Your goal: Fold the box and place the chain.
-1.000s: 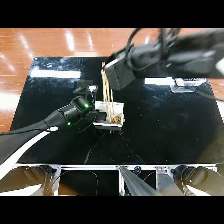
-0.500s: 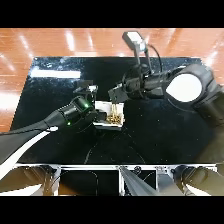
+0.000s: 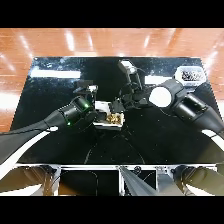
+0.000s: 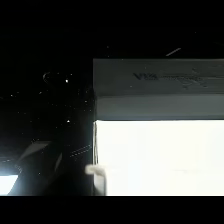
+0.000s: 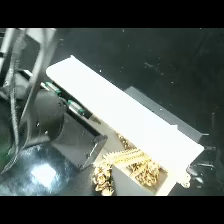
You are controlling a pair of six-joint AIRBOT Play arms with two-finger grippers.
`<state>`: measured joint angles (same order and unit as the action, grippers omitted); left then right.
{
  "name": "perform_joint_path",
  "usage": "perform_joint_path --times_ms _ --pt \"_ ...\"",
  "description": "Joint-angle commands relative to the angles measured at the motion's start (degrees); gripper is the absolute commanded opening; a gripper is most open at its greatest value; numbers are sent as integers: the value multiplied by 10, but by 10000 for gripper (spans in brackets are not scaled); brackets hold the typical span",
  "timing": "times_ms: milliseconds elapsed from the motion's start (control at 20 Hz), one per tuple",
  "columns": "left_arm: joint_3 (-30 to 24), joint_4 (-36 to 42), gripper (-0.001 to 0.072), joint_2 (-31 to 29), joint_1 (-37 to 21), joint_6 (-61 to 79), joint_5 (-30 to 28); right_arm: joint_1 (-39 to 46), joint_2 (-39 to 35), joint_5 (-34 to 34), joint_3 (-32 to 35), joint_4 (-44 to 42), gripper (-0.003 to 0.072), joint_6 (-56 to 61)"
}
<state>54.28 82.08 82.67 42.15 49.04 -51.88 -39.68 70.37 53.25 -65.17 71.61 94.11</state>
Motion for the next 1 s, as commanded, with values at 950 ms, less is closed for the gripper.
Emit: perform_joint_path --times_ms 950 --pt "0 -4 27 0 0 0 -20 100 -74 -193 282 -66 552 -783"
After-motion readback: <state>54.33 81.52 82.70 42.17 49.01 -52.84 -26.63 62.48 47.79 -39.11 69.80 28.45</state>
